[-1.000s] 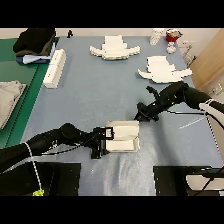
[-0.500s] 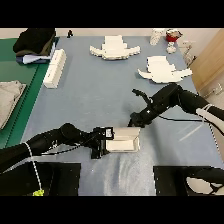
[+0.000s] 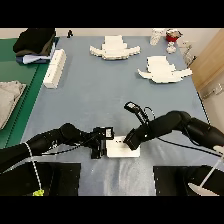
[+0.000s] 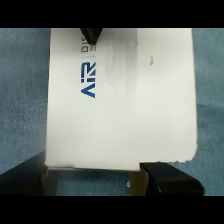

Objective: Fold the box.

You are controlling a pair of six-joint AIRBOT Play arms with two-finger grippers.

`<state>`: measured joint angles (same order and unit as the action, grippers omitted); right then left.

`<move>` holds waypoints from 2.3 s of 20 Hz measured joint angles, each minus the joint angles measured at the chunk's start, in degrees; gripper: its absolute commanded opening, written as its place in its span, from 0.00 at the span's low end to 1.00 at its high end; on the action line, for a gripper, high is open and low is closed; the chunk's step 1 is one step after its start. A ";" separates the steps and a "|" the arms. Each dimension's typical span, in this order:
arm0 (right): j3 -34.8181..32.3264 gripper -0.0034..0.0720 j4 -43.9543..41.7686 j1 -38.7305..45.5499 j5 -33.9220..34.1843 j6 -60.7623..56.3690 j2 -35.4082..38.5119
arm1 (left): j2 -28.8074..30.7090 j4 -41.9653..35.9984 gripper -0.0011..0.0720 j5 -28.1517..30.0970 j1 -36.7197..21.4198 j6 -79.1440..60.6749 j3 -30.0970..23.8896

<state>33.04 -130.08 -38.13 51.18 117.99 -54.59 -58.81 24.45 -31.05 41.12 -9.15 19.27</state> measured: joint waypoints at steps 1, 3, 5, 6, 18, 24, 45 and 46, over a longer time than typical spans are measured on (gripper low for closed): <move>-1.42 0.05 0.22 -1.60 -3.04 0.57 1.40 | 0.00 0.02 0.65 0.00 0.02 0.00 0.00; -3.58 0.05 0.92 -4.44 -7.58 1.33 3.65 | 0.00 0.02 0.65 0.00 0.02 0.00 0.00; -4.72 0.05 2.10 -6.73 -10.43 1.92 5.22 | 0.00 0.02 0.65 0.00 0.00 0.00 0.00; -5.05 0.05 2.71 -7.78 -11.30 2.08 5.86 | 0.00 0.02 0.65 0.00 0.02 0.00 0.00; -6.19 0.55 24.87 -20.35 -15.21 2.99 9.20 | 0.00 0.00 0.65 0.00 0.00 0.02 0.00; -6.19 0.83 29.90 -21.16 -15.56 6.43 9.25 | 0.00 0.00 0.65 0.00 0.00 0.02 0.00; -6.03 0.61 36.48 -21.92 -15.67 15.17 9.88 | -0.02 -0.04 0.65 0.13 0.00 -0.02 0.02; -5.99 0.61 36.54 -22.14 -15.74 15.17 10.34 | -0.02 0.04 0.65 0.11 0.00 -0.04 0.00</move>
<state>27.05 -93.54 -60.27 35.44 133.16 -44.25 -58.83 24.49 -30.94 41.12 -9.19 19.27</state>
